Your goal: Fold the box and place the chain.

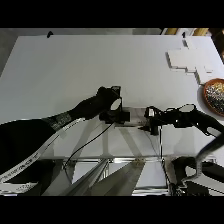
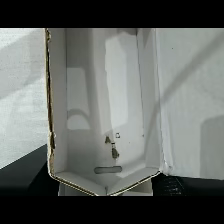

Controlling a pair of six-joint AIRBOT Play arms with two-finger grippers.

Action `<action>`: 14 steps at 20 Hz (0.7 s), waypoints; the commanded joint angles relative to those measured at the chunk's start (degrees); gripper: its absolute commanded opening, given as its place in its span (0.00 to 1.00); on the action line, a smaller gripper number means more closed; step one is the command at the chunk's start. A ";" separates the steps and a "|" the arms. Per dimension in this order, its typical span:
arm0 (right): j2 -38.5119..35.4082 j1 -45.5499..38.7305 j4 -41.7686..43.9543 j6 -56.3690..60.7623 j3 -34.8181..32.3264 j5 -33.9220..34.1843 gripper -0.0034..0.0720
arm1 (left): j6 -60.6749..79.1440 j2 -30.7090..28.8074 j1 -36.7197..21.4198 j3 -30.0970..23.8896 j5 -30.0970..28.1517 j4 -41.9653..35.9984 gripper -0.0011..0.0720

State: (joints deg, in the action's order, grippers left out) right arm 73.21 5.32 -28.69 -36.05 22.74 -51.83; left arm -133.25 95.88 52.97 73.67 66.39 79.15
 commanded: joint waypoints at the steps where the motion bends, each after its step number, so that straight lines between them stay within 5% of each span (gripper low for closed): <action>1: -0.02 -0.04 0.02 0.00 -0.02 -0.02 0.56 | -1.20 1.16 0.35 0.59 2.91 0.72 0.39; 2: -0.02 -0.04 0.02 0.00 -0.02 -0.02 0.56 | -2.27 1.16 0.44 0.61 2.91 1.05 0.30; 5: -0.02 -0.04 0.02 0.00 -0.02 -0.02 0.56 | -3.41 1.20 0.70 0.61 2.84 1.38 0.29; 9: -0.02 -0.04 0.02 0.00 -0.02 -0.02 0.56 | -3.39 1.57 0.83 0.63 3.48 1.57 0.02; 13: -0.02 -0.04 0.02 0.00 -0.02 -0.02 0.56 | -3.48 1.55 0.81 0.63 4.55 1.88 0.04; 14: -0.02 -0.04 0.02 0.00 -0.02 -0.02 0.56 | -3.39 1.53 0.81 0.63 4.55 1.75 0.14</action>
State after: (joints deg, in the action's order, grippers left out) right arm 73.21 5.30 -28.67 -36.05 22.74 -51.83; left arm -136.51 97.38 53.76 74.30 70.02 80.82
